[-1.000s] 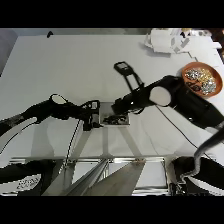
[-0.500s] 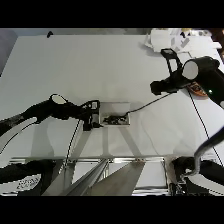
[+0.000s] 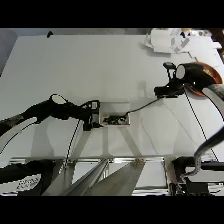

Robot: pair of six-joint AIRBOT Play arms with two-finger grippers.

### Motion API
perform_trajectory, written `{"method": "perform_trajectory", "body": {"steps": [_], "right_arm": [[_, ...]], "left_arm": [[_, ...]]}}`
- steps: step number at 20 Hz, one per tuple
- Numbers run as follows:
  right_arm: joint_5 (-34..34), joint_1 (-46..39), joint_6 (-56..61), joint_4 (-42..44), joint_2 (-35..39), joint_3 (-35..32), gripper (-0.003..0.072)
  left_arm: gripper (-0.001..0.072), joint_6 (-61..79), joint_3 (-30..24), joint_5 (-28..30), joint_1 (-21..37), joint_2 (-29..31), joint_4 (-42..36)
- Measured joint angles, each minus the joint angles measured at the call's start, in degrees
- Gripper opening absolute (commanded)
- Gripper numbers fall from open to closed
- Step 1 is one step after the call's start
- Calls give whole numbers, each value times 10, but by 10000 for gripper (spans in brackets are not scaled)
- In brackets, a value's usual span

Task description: Fold the box and place the chain.

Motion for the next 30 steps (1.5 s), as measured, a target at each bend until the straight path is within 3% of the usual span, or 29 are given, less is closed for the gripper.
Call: {"method": "perform_trajectory", "body": {"steps": [2, 4, 6, 8, 12, 13, 14, 22, 30], "right_arm": [[-5, -1, 0, 0, -16, 0, 387], [-9, -2, -1, 3, -24, 0, 278], [-10, -2, -5, 3, -29, 0, 255], [-10, -2, -8, 5, -31, 0, 153], [-14, -2, -10, 3, -34, 0, 126], [-15, -2, -12, 3, -34, 0, 44], [-28, -2, -12, 1, -35, 0, 20], [-21, -2, -47, -7, -17, -2, 19], [94, 0, -99, 65, 153, -1, 19]], "left_arm": [[210, 0, 0, 0, 0, 0, 0], [210, 0, 0, 0, 0, 0, 0], [210, 0, 0, 0, 0, 0, 0], [210, 0, 0, 0, 0, 0, 0], [210, 0, 0, 0, 0, 0, 0], [210, 0, 0, 0, 0, 0, 0], [210, 0, 0, 0, 0, 0, 0], [210, 0, 0, 0, 0, 0, 0], [210, 0, 0, 0, 0, 0, 0]]}}
